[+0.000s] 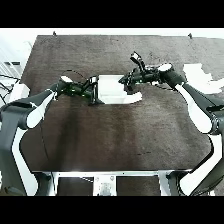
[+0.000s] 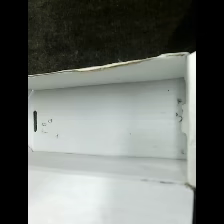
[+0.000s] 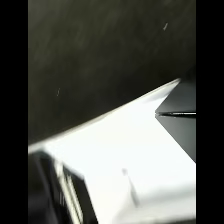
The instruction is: Fold the box and place the chain.
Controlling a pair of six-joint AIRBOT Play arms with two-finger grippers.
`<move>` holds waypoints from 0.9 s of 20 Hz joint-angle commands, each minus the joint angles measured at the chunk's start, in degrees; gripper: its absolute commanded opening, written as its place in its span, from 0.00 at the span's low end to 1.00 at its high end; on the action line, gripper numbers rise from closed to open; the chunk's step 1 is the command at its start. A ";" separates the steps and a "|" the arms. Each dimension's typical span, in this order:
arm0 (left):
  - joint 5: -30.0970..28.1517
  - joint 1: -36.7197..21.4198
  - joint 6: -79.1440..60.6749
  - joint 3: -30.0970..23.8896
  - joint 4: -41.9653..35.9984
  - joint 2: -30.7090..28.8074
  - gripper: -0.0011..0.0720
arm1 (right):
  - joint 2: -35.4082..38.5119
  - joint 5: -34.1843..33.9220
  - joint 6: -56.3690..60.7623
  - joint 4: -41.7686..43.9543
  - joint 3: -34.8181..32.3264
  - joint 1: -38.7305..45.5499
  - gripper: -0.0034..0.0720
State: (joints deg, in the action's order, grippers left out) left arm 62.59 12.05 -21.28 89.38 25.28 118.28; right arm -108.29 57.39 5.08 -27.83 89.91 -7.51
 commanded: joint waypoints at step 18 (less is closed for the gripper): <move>-0.11 0.04 -0.04 0.02 -0.02 0.00 0.40 | 5.18 4.81 1.84 -9.53 1.40 2.03 0.29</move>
